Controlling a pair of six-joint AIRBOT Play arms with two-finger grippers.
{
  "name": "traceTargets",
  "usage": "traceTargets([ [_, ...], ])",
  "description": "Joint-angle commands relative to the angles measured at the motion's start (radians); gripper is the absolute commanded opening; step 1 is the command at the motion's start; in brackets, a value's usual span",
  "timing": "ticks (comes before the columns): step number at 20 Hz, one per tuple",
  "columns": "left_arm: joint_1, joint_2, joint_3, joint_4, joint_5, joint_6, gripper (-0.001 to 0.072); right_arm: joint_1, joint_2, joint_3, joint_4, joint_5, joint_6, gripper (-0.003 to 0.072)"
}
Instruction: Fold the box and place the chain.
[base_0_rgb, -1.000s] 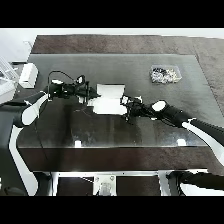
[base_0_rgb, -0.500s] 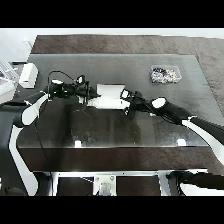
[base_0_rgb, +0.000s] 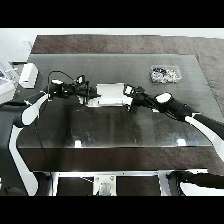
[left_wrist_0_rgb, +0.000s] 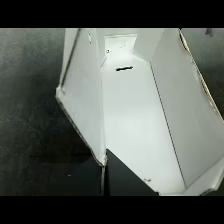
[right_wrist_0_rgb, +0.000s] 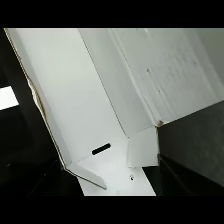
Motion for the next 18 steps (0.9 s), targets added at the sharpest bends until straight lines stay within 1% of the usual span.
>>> traceTargets([
  [1, 0.001, 0.001, 0.001, 0.0, 0.0, 0.0, 0.0019, -0.019, -0.001, 0.014, 0.047, 0.041, -0.068, 0.0693],
  [4, 0.001, 0.001, 0.001, 0.0, 0.0, 0.0, 0.002, -0.04, -0.002, 0.021, 0.047, 0.076, -0.085, 0.0693],
  [6, 0.001, 0.001, 0.001, 0.0, 0.0, 0.001, 0.002, -0.061, -0.021, 0.031, 0.058, 0.126, -0.103, 0.0693],
  [8, 0.001, 0.001, 0.001, 0.0, 0.0, 0.0, 0.002, -0.082, -0.063, 0.061, 0.099, 0.191, -0.137, 0.0693],
  [10, 0.001, 0.001, 0.001, 0.0, 0.0, 0.0, 0.002, -0.102, -0.105, 0.099, 0.1, 0.231, -0.155, 0.0693],
  [12, 0.001, 0.001, 0.001, 0.0, 0.0, 0.0, 0.002, -0.121, -0.152, 0.148, 0.1, 0.311, -0.17, 0.0693],
  [18, 0.001, 0.001, 0.001, 0.0, 0.0, 0.0, 0.002, -0.153, -0.26, 0.257, 0.099, 0.475, -0.211, 0.0694],
])
